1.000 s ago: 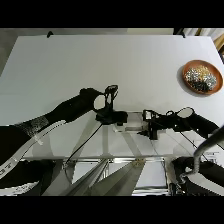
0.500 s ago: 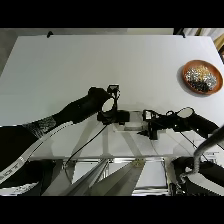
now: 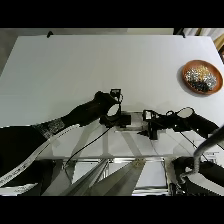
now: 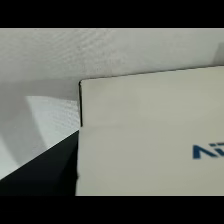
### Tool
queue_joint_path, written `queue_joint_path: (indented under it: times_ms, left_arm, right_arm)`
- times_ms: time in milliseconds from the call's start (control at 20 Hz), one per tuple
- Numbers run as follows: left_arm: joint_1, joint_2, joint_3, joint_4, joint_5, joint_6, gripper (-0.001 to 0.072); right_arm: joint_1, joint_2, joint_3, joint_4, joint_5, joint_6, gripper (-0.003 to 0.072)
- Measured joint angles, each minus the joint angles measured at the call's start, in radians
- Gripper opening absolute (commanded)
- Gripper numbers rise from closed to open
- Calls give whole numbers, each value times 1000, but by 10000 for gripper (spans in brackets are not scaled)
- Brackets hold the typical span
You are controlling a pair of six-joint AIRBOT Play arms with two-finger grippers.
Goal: Fold the box and place the chain.
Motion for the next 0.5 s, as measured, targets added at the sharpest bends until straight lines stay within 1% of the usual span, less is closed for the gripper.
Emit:
queue_joint_path:
  times_ms: [50,100,150,250,300,500]
  left_arm:
    - [-2,-5,0,-1,-1,-1,312]
    - [-3,-9,0,2,-8,-4,153]
    - [-4,-12,0,9,-19,-8,79]
    - [-5,-15,0,11,-24,-16,63]
    - [-6,-16,0,9,-23,-19,8]
    - [-7,-18,0,5,-23,-42,6]
  right_arm:
    - [0,0,0,0,0,0,343]
    - [0,0,0,0,0,0,343]
    - [0,0,0,-2,1,-1,343]
    - [0,0,0,-3,2,-1,343]
    - [0,0,0,-3,2,-1,343]
    - [0,0,0,-2,1,0,343]
